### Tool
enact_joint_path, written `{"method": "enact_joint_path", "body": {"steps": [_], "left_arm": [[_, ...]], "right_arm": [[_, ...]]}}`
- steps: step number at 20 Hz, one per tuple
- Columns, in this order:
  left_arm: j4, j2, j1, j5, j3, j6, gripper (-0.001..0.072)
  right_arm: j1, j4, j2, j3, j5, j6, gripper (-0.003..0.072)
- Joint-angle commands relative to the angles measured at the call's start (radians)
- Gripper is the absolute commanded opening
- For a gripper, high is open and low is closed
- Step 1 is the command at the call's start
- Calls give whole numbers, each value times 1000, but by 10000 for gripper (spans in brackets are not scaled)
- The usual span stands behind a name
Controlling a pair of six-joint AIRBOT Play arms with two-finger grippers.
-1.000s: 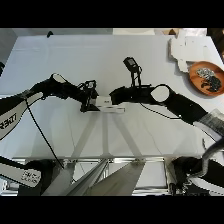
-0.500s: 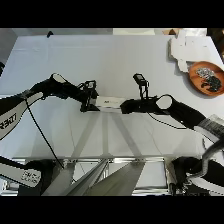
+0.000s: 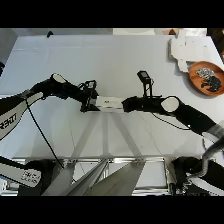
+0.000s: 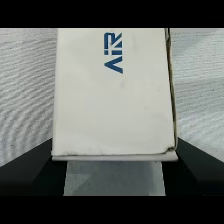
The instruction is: Fold the box and place the chain.
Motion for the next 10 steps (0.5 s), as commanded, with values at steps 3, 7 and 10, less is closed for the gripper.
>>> {"method": "enact_joint_path", "body": {"steps": [3,7,10], "left_arm": [[1,0,0,0,0,3,331],[1,0,0,0,0,3,331],[1,0,0,0,0,3,331]], "right_arm": [[-43,-76,285,31,-17,4,12],[-148,-204,504,31,180,81,12],[-201,-486,583,31,500,283,12]]}}
